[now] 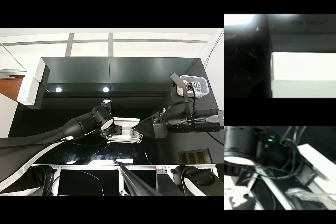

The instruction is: Fold the box and place the chain.

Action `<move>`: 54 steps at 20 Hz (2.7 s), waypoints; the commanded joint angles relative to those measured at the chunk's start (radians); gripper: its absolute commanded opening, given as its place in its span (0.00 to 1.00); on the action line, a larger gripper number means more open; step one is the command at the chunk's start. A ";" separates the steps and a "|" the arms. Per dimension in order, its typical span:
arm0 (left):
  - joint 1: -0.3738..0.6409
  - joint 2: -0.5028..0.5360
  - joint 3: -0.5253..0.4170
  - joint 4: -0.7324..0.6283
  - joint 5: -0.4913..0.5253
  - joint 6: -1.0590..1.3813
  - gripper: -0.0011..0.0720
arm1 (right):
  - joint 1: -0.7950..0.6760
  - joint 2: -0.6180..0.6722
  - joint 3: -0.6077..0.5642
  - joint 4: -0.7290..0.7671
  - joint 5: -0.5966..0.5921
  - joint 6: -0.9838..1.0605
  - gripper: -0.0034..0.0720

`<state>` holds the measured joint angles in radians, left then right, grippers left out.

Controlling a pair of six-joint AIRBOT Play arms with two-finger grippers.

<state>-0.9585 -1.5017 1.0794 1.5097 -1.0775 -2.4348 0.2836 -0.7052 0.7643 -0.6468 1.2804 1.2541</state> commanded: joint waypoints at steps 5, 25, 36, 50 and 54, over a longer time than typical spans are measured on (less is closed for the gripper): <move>-0.001 0.000 0.000 -0.001 -0.003 0.000 0.06 | -0.272 -0.008 -0.008 -0.278 0.033 -0.173 0.77; -0.001 0.000 0.000 0.000 0.004 -0.001 0.06 | -0.063 -0.196 -0.376 -0.248 -0.479 -1.318 0.98; -0.001 0.000 0.000 0.000 0.000 0.000 0.06 | -0.063 -0.294 -0.376 -0.232 -0.545 -1.359 0.97; -0.001 0.000 0.000 0.000 -0.006 0.000 0.06 | -0.063 -0.342 -0.376 -0.079 -0.560 -1.428 0.59; -0.001 0.000 0.000 0.000 -0.005 0.000 0.06 | -0.063 -0.343 -0.376 -0.079 -0.559 -1.357 0.57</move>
<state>-0.9585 -1.5017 1.0794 1.5089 -1.0832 -2.4348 0.2195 -1.0473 0.3882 -0.7345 0.7177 -0.1486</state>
